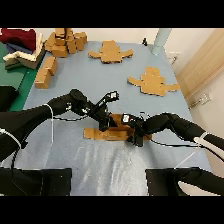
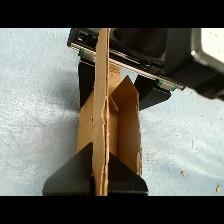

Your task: Fold the box.

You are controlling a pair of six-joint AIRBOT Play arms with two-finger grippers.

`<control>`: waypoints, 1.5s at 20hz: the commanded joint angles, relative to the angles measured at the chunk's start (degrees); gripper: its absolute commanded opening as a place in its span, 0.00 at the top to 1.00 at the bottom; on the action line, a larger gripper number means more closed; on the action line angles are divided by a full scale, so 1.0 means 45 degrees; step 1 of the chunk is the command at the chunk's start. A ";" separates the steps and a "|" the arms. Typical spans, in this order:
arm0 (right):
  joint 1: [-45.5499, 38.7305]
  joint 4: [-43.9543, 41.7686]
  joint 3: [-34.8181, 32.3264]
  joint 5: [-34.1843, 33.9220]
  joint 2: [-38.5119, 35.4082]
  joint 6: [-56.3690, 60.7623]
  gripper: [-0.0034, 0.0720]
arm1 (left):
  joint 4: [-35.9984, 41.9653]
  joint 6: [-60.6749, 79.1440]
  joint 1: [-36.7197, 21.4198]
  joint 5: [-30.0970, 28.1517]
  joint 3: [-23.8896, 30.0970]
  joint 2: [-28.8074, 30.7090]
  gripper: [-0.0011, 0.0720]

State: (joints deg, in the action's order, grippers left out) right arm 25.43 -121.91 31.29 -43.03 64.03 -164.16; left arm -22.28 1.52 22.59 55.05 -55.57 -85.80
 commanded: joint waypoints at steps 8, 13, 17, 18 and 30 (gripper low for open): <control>0.0000 0.0005 0.0000 -0.0024 0.0010 0.0015 0.28 | 0.0194 0.0000 -0.0015 -0.0126 -0.0015 0.0005 0.97; 0.0000 0.0005 0.0000 -0.0024 0.0010 0.0015 0.28 | 0.0185 -0.0350 -0.0165 -0.0141 -0.0024 0.0019 0.08; 0.0000 0.0005 0.0000 -0.0024 0.0010 0.0015 0.28 | -0.0665 -0.2098 -0.1088 -0.0087 -0.0053 0.0413 0.08; 0.0000 0.0005 0.0000 -0.0024 0.0010 0.0015 0.28 | -0.0928 -0.2599 -0.1418 -0.0024 -0.0049 0.0636 0.08; 0.0000 0.0005 0.0000 -0.0029 0.0010 0.0015 0.28 | -0.3186 -1.1327 -0.2030 0.5401 0.0092 0.1598 0.97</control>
State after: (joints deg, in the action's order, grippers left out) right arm 25.43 -121.86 31.29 -43.13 64.03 -164.11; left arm -38.24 -39.40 11.79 74.94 -55.44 -78.78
